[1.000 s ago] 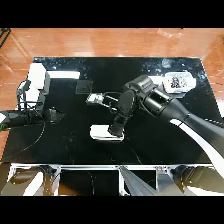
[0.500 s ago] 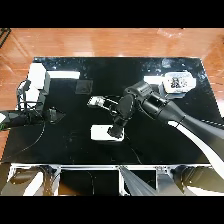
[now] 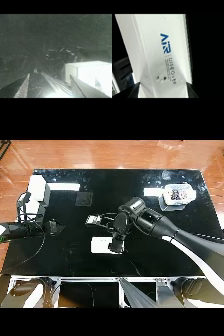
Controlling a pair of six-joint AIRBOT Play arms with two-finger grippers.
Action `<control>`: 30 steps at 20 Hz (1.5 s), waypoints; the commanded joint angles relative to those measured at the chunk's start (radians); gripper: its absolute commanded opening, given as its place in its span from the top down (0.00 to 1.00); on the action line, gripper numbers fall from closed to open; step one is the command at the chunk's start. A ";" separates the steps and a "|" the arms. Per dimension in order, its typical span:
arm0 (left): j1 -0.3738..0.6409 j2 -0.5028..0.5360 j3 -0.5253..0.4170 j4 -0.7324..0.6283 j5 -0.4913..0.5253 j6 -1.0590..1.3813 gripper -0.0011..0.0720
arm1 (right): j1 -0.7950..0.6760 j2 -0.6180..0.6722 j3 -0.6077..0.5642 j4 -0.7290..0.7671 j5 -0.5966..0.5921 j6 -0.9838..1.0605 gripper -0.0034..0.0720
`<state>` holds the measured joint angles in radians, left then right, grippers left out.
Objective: Fold the box and place the chain.
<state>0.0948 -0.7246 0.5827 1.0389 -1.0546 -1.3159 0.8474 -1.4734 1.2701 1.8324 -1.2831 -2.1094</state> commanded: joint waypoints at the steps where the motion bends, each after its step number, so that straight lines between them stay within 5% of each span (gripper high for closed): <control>1: 0.001 -0.001 0.000 0.000 0.006 0.000 0.15 | 0.015 -0.003 0.000 -0.034 0.019 0.000 0.03; 3: 0.001 -0.001 0.000 0.001 0.006 0.000 0.15 | 0.015 -0.003 0.000 -0.030 0.020 0.002 0.03; 4: 0.001 -0.001 0.000 0.000 0.006 0.000 0.15 | 0.015 -0.003 0.000 -0.030 0.019 0.002 0.25; 7: 0.001 -0.001 0.000 0.000 0.006 0.000 0.15 | 0.015 -0.003 0.000 -0.025 0.018 0.003 0.56; 11: 0.001 -0.001 0.000 0.000 0.006 0.000 0.15 | 0.015 -0.002 0.000 -0.023 0.018 0.003 0.56; 12: 0.001 -0.001 0.000 0.000 0.006 0.000 0.15 | 0.015 -0.002 0.000 -0.023 0.016 0.003 0.65; 13: 0.001 -0.001 0.000 0.000 0.006 0.000 0.15 | 0.015 -0.002 0.000 -0.023 0.013 0.003 0.84; 30: 0.001 -0.001 0.000 0.000 0.003 0.000 0.15 | 0.006 0.005 0.041 -0.023 -0.059 0.003 0.88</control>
<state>0.0948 -0.7246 0.5827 1.0393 -1.0508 -1.3159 0.8589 -1.4685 1.3041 1.8061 -1.3338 -2.1056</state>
